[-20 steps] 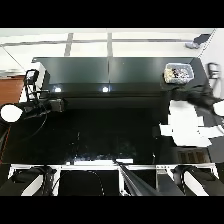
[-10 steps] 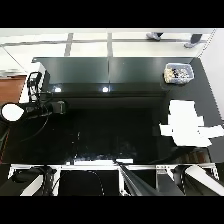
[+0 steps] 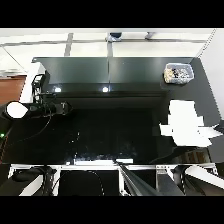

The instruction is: Fold the box and place the chain.

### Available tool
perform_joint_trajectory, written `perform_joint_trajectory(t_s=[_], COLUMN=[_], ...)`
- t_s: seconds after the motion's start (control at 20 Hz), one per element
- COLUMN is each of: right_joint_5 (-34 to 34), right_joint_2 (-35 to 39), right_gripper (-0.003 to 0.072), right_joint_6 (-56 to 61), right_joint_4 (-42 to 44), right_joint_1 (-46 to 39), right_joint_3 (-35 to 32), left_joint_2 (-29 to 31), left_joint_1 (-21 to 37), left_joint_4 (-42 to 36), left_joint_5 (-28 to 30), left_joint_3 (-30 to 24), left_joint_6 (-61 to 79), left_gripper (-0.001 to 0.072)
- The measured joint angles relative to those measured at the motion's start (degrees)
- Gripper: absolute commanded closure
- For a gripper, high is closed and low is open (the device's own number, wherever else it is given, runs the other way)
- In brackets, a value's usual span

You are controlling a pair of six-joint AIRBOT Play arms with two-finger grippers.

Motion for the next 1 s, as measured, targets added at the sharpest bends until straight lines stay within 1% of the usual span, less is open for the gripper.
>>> perform_joint_trajectory(t_s=[0.05, 0.1, 0.3, 0.5, 0.7, 0.85, 1.0], right_joint_5=[0.4, 1.3, 5.2, 6.3, 6.1, 3.3, -5.2], right_joint_2=[-0.1, -0.1, 2.1, 8.8, 16.2, 20.2, 22.4], right_gripper=[0.0627, 0.0673, 0.0666, 0.0666, 0.0666, 0.0666, 0.0666], right_joint_6=[-0.4, -0.7, 0.0, 2.8, 7.2, 10.1, 11.1], right_joint_4=[-0.2, -0.2, 1.5, 6.4, 14.4, 21.0, 29.6], right_joint_1=[0.6, 1.2, 5.0, 13.0, 24.0, 33.9, 46.3], right_joint_3=[0.1, 0.2, 0.7, 0.8, 0.5, -2.6, -9.5], left_joint_2=[-0.3, -0.4, -0.8, -0.9, -0.9, -1.0, -1.7], left_joint_1=[0.0, 0.0, 0.0, 0.0, 0.0, 0.0, -0.8], left_joint_4=[0.0, -0.1, -0.2, -0.2, -0.6, -2.7, -5.6], left_joint_5=[0.0, -0.2, -0.3, -0.4, -0.4, -0.4, -0.3], left_joint_3=[0.0, 0.0, 0.0, 0.0, 0.0, 0.0, 0.0], left_joint_6=[0.0, 0.0, 0.0, 0.0, 0.0, 0.0, 1.4], left_gripper=[0.0006, 0.0006, 0.0006, 0.0006, 0.0006, 0.0006, 0.0005])
